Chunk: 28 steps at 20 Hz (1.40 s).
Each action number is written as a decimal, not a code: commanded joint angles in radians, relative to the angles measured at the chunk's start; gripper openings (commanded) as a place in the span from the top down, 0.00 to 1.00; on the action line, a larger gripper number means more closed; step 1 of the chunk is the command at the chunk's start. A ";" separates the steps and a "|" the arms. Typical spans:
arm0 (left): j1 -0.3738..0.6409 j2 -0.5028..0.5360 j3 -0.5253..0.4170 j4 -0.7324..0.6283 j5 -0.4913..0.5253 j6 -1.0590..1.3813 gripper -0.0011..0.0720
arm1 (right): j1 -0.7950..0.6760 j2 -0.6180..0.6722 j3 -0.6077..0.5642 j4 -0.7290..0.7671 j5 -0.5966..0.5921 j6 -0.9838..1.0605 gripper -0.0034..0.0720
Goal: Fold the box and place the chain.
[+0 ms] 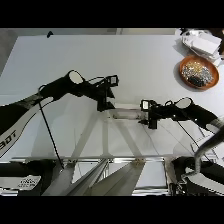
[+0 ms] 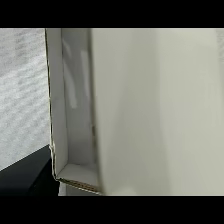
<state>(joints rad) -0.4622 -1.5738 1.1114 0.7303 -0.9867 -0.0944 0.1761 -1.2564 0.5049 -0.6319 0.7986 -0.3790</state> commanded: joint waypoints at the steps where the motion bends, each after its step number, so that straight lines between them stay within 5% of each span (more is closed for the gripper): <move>1: 0.053 0.108 0.000 0.155 -0.101 -0.156 0.28 | -0.001 0.001 0.000 0.000 0.002 0.001 0.58; 3: 0.057 0.176 0.000 0.180 -0.196 -0.248 0.86 | -0.001 0.001 0.000 0.000 0.002 0.001 0.58; 4: 0.051 0.202 0.000 0.164 -0.257 -0.252 0.98 | -0.001 0.001 0.000 0.000 0.002 0.001 0.58; 6: 0.016 0.211 0.000 0.106 -0.351 -0.289 0.98 | -0.001 0.001 0.000 0.000 0.002 0.001 0.58; 9: -0.096 0.183 -0.005 0.058 -0.318 -0.294 0.98 | -0.001 0.001 0.000 0.000 0.002 0.001 0.58; 14: -0.259 0.100 -0.005 -0.013 0.051 -0.314 0.98 | -0.001 0.001 0.000 0.000 0.002 0.001 0.58; 18: -0.257 0.055 -0.005 -0.016 0.402 -0.511 0.98 | -0.001 0.001 0.000 0.000 0.002 0.001 0.58; 20: -0.242 0.031 -0.005 -0.015 0.487 -0.571 0.98 | -0.001 0.001 0.000 0.000 0.002 0.001 0.58; 28: -0.225 -0.051 -0.005 -0.016 0.493 -0.631 0.98 | -0.001 0.001 0.000 0.000 0.002 0.003 0.58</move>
